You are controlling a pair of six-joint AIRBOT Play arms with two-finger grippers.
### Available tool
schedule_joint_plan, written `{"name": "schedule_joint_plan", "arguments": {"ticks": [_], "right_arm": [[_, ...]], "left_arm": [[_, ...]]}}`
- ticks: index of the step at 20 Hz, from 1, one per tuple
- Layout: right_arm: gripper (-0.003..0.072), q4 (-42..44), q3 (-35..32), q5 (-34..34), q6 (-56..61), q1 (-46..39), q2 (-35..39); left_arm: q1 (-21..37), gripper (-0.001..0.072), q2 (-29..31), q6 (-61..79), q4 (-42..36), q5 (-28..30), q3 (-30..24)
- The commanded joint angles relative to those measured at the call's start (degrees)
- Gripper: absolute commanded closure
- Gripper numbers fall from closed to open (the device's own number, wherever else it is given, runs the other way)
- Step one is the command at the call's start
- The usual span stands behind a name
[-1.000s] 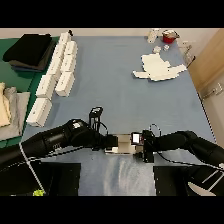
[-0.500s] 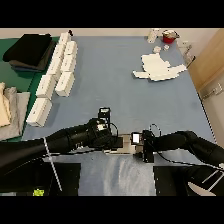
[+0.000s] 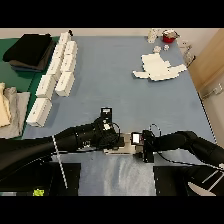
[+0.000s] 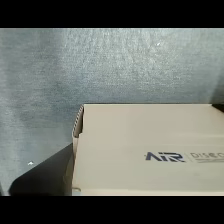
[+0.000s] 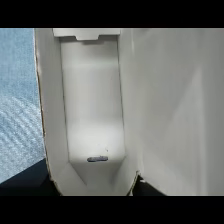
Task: Fold the box.
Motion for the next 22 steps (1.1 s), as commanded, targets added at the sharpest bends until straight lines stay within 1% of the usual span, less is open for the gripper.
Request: {"name": "schedule_joint_plan", "arguments": {"ticks": [1,4,7,8,9,16,20,21,22], "right_arm": [[0.0252,0.02,0.00,0.02,0.02,0.02,0.00],[0.0252,0.02,0.00,0.00,0.00,0.02,0.00],[0.0251,0.02,0.00,0.00,0.00,0.02,0.00],[0.0252,0.02,0.00,0.00,0.00,0.02,0.00],[0.0252,0.02,0.00,0.00,0.00,0.02,0.00],[0.0252,0.02,0.00,0.02,0.02,0.02,0.02],[0.0252,0.02,0.00,0.00,0.00,0.02,0.00],[0.0252,0.00,0.00,0.00,0.02,0.02,0.02],[0.0252,0.00,0.00,0.00,0.00,0.02,0.00]], "left_arm": [[0.00,0.0334,-0.24,-0.09,0.04,-0.26,0.09],[0.00,0.0334,-0.24,-0.09,0.26,0.04,0.04],[0.00,0.0335,-0.24,-0.07,1.38,1.81,-0.04],[0.00,0.0406,-0.39,-0.07,1.51,1.95,-0.04],[0.00,0.0429,-0.81,-0.04,1.49,1.92,-0.04],[0.00,0.0428,-4.33,-0.04,1.31,2.21,-0.02],[0.00,0.0431,-4.57,-0.04,1.51,1.51,-0.02],[0.00,0.0549,-4.61,-0.04,1.51,1.51,-0.02],[-0.02,0.0699,-4.63,0.37,1.62,1.57,-0.02]]}}
